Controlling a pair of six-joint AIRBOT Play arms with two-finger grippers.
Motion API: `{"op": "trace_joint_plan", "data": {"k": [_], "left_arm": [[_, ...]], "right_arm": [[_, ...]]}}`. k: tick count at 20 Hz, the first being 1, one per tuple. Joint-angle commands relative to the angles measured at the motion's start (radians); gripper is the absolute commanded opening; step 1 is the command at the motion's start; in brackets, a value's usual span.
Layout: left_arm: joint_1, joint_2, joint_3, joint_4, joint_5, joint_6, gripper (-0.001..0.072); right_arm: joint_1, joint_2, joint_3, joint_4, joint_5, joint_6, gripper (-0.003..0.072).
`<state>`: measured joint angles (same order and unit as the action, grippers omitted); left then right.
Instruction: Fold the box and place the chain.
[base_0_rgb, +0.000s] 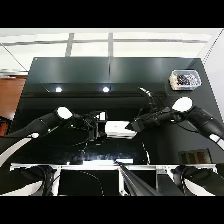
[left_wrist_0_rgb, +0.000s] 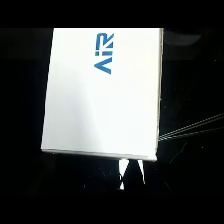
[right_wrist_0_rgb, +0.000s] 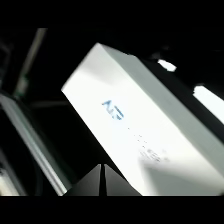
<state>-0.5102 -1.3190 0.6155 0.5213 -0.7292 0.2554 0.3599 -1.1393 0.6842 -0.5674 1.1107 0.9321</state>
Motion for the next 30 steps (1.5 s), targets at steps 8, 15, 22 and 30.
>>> {"op": "trace_joint_plan", "data": {"k": [8, 15, 22, 30], "left_arm": [[0.0, 0.0, 0.0, 0.001, 0.0, 0.002, 0.0287], [0.001, 0.0, 0.0, -0.004, 0.0, 0.002, 0.0291], [0.005, 0.079, 0.0, 0.046, -0.012, -0.076, 0.0705], [-0.008, 0.299, 0.025, 0.21, -0.105, -0.405, 0.0708]], "right_arm": [[0.006, -0.211, -0.039, 0.18, -0.08, 0.023, 0.0026], [-0.035, -0.169, -0.037, 0.203, 0.004, -0.002, 0.0036], [-0.327, 0.122, -0.014, 0.153, 0.103, 0.034, 0.0036], [-0.481, 0.163, -0.015, 0.08, 0.139, 0.036, 0.0036]]}}
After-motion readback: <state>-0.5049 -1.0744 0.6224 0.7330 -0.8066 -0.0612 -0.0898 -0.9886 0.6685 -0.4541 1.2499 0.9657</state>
